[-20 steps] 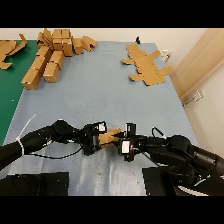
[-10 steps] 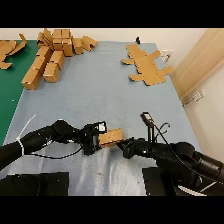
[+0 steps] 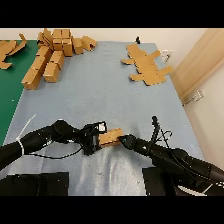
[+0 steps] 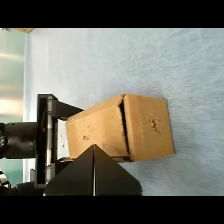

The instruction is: Fold the box.

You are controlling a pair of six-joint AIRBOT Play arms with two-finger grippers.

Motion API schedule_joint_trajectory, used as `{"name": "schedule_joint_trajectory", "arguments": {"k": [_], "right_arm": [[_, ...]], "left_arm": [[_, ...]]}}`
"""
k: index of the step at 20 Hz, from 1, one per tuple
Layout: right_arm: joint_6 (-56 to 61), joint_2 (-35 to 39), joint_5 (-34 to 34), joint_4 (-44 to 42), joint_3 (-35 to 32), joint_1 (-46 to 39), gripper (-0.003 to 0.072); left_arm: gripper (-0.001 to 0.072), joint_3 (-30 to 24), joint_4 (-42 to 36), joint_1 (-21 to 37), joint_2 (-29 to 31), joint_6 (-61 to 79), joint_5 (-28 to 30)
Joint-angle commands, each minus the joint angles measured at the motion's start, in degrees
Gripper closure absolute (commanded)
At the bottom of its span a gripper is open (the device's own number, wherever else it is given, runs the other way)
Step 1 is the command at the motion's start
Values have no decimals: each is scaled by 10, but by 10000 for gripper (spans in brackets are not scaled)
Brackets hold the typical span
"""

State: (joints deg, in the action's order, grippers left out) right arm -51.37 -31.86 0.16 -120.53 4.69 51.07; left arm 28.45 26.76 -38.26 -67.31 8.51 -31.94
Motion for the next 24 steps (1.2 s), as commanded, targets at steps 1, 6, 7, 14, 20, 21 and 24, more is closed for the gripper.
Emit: {"name": "schedule_joint_trajectory", "arguments": {"k": [1, 6, 7, 14, 20, 21, 24], "right_arm": [[10, -30, -25, -3, -4, 1, 687], [10, -36, -11, 2, -4, 1, 686], [10, -36, -9, 3, -4, 1, 686], [9, -34, -8, 24, -3, 1, 684], [8, 85, 93, 129, 19, -19, 685], [8, 103, 118, 129, 19, -27, 684], [9, 139, 145, 145, 19, -48, 685]], "left_arm": [[97, 1, 0, 0, 0, 0, 0], [97, 1, 0, 0, 0, 0, 0], [97, 1, 0, 0, 0, 0, 0], [97, 1, 0, 0, 0, 0, 0], [97, 1, 0, 0, 0, 0, 0], [97, 1, 0, 0, 0, 0, 0], [97, 1, 0, 0, 0, 0, 0]]}}
